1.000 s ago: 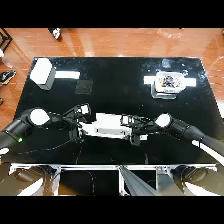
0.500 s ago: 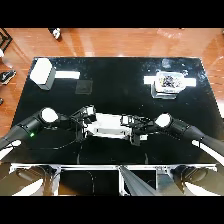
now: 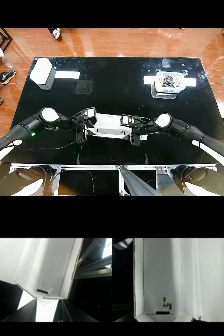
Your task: Fold the box and place the chain.
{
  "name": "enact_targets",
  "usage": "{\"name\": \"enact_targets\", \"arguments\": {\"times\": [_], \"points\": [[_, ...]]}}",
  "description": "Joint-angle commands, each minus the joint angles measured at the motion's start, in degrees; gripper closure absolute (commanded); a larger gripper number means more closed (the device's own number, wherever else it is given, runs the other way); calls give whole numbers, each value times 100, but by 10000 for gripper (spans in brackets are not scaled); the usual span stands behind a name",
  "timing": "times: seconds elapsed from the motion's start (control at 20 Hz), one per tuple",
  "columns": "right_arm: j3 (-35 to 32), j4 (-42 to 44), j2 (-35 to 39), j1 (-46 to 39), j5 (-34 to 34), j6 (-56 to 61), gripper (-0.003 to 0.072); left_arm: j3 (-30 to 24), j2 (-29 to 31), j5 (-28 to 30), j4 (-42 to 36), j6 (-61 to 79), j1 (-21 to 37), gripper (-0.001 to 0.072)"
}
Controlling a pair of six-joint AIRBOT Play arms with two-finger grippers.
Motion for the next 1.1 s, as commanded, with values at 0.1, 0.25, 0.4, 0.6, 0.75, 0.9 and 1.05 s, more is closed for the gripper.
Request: {"name": "enact_targets", "arguments": {"times": [0.1,0.25,0.4,0.6,0.75,0.9,1.05], "points": [[-2,2,-4,0,2,2,348,0,-2,179,-24,83,4,299],[-2,2,-4,0,2,0,348,0,-2,286,-28,81,7,363],[-2,2,-4,0,2,0,348,0,-2,282,-28,81,0,363],[-2,4,-4,0,0,2,348,0,-2,280,-94,203,-39,416],[-2,2,-4,0,0,2,349,-2,-2,267,-157,278,-39,463],[-2,2,-4,0,0,0,349,-2,-7,293,-225,313,-42,497],[-2,2,-4,0,0,0,349,-2,-85,354,-382,573,-42,497]]}}
